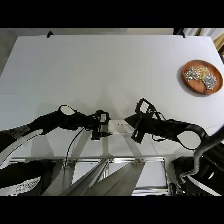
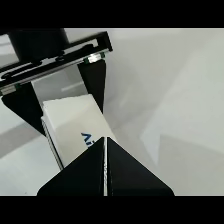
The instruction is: Fold the box and place the chain.
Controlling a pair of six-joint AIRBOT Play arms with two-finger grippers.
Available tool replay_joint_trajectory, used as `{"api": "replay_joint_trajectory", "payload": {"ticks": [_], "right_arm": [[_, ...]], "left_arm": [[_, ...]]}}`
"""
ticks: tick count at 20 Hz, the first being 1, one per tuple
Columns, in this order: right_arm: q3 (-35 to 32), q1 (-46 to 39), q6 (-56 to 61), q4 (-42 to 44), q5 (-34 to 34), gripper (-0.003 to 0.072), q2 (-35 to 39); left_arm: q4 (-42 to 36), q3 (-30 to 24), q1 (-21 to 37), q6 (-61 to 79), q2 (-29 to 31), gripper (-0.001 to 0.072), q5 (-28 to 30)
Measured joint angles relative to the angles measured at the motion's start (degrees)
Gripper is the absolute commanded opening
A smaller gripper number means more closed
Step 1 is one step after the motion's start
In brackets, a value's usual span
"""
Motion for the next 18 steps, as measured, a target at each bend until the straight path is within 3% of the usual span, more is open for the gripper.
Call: {"api": "replay_joint_trajectory", "payload": {"ticks": [7,18], "right_arm": [[-1.44,0.28,-0.07,2.56,1.38,0.0013,-4.83],[-3.58,3.80,-1.31,3.34,1.49,0.0013,-5.77]], "left_arm": [[0.00,0.00,0.00,0.00,0.00,0.0153,0.00],[0.02,0.00,0.00,0.04,0.00,0.0153,-0.04]]}}
